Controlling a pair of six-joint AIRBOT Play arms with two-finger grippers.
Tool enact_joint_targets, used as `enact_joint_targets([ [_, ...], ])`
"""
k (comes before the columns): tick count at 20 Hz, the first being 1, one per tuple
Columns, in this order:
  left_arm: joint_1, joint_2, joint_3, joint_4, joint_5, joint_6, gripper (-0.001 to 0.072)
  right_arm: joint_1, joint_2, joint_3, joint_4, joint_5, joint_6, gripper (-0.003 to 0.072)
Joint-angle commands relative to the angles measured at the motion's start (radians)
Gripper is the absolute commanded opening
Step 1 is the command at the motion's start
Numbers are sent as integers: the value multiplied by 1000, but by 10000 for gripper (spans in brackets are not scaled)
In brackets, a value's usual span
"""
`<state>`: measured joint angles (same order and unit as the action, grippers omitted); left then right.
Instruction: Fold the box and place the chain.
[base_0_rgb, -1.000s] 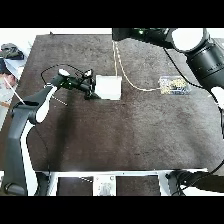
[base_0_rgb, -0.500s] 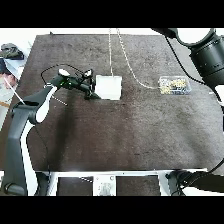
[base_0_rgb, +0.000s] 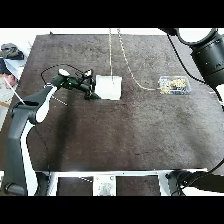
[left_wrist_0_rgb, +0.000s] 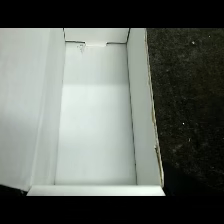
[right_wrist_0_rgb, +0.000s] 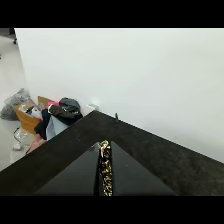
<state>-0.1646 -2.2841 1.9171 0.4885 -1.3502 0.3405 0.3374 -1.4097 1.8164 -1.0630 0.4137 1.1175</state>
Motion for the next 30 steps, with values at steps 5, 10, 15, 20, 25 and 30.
enact_joint_targets([
  [5, 0, -1, 0, 0, 0, 0, 347, 0, -4, -2, -10, 55, 0, -15],
  [10, 0, -1, 0, 0, 0, 0, 347, 0, -77, -4, -11, 220, 5, -15],
  [15, 0, -1, 0, 0, 0, 0, 347, 0, -145, -66, -42, 384, 53, -15],
  [20, 0, -1, 0, 0, 0, 0, 347, -14, -176, -241, -70, 290, 74, -15],
  [25, 0, -1, 0, 0, 0, 0, 347, -61, -217, -297, -79, 294, 117, 147],
  [30, 0, -1, 0, 0, 0, 0, 347, -174, -116, -382, -89, 437, 150, 285],
])
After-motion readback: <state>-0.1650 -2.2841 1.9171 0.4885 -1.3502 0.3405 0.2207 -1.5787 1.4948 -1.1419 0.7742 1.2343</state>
